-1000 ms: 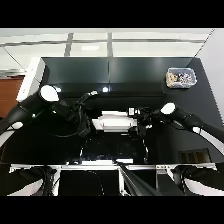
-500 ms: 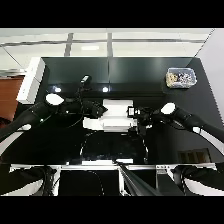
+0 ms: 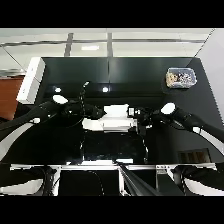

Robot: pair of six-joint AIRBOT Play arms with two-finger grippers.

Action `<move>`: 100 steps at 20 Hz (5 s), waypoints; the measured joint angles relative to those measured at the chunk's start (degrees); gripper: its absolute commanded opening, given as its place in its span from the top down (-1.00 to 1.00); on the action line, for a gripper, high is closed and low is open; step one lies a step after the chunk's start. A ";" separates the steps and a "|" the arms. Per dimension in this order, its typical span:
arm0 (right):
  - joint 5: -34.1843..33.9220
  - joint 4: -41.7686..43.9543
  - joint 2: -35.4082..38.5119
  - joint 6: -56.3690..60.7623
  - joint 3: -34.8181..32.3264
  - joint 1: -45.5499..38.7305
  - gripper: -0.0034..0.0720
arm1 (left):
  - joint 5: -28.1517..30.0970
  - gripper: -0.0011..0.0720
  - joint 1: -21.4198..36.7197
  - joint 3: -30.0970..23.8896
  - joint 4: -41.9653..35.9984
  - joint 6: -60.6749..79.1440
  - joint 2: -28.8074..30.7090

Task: Fold the box and place the chain.

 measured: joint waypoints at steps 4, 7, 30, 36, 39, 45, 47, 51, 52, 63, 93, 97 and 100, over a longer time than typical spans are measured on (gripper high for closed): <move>-0.02 0.00 0.00 0.02 0.00 0.00 0.71 | -3.50 0.91 4.13 1.18 2.34 0.00 7.52; -0.04 0.02 0.00 0.11 0.02 0.00 0.71 | -5.14 0.91 5.62 -1.29 5.05 2.01 14.78; -0.11 0.07 0.00 0.15 0.00 0.00 0.71 | 4.35 0.43 -4.07 -9.68 11.23 54.97 12.39; -0.11 0.07 0.00 0.15 0.00 0.00 0.71 | 3.10 0.43 -5.33 -9.33 8.76 54.93 11.85; -0.09 0.04 0.00 0.15 0.00 0.00 0.71 | 3.19 0.43 -6.45 -9.33 4.66 54.90 10.88; -0.09 0.07 0.00 0.15 0.00 0.00 0.71 | 4.33 0.69 -7.26 -8.92 -0.76 54.40 8.35; -0.09 0.07 0.00 0.17 0.00 0.00 0.71 | 4.57 0.36 -7.34 -8.81 -1.29 54.34 8.07; -0.13 0.09 0.00 0.17 0.00 0.00 0.71 | 5.14 0.19 -7.52 -8.74 -1.73 54.05 7.89; -0.13 0.09 0.00 0.20 0.00 0.00 0.71 | 5.27 0.30 -7.50 -8.72 -1.51 54.07 7.91; -0.13 0.09 0.00 0.17 0.00 0.00 0.71 | 5.38 0.90 -1.99 -6.82 25.22 18.36 22.95; -0.11 0.09 0.00 0.17 0.02 0.00 0.71 | -20.37 -0.72 11.34 -6.01 2.86 -14.38 0.31; -0.11 0.07 0.00 0.17 0.02 0.00 0.71 | -20.96 -0.72 8.37 -3.28 3.08 -13.60 0.31; -0.11 0.07 0.00 0.17 0.02 0.00 0.71 | -19.28 -0.64 4.96 0.07 6.93 -17.27 0.26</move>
